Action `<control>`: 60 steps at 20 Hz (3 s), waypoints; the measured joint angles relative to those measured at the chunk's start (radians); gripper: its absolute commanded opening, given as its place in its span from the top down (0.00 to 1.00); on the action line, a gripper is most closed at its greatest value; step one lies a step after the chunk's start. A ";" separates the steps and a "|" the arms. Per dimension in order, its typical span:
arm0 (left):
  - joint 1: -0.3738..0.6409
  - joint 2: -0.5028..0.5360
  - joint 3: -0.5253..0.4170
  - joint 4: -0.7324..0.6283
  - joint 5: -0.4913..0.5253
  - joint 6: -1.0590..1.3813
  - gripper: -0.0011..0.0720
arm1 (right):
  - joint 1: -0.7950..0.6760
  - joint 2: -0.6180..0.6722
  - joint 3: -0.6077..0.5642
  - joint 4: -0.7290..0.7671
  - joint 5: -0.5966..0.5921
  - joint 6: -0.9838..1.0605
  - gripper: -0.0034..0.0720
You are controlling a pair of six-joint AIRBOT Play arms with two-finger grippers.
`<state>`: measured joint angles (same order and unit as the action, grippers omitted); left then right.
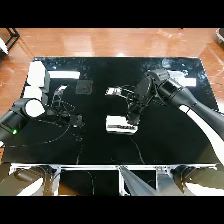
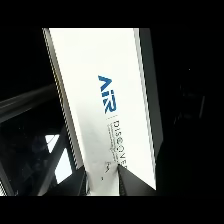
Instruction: Fold the box and place the chain.
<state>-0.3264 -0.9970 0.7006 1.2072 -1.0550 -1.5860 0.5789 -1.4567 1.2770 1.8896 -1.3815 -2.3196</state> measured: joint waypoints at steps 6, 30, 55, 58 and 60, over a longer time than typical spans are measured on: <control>0.000 0.000 0.000 0.000 0.000 0.000 0.12 | 0.002 0.000 0.000 -0.002 0.007 0.010 0.65; 0.000 0.000 0.000 0.000 0.000 0.000 0.12 | 0.050 0.000 -0.002 -0.057 -0.007 0.075 0.61; 0.000 -0.006 0.000 0.000 0.000 0.000 0.12 | 0.069 0.043 -0.057 -0.058 0.015 0.148 0.46; 0.000 -0.007 0.000 -0.014 0.000 0.000 0.12 | 0.006 0.132 -0.059 0.001 -0.027 0.198 0.46; 0.000 -0.007 0.000 -0.025 0.004 0.000 0.12 | -0.064 0.209 -0.071 0.057 -0.071 0.249 0.78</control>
<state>-0.3264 -1.0042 0.7010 1.1820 -1.0508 -1.5860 0.5152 -1.2480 1.2060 1.9469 -1.4525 -2.0701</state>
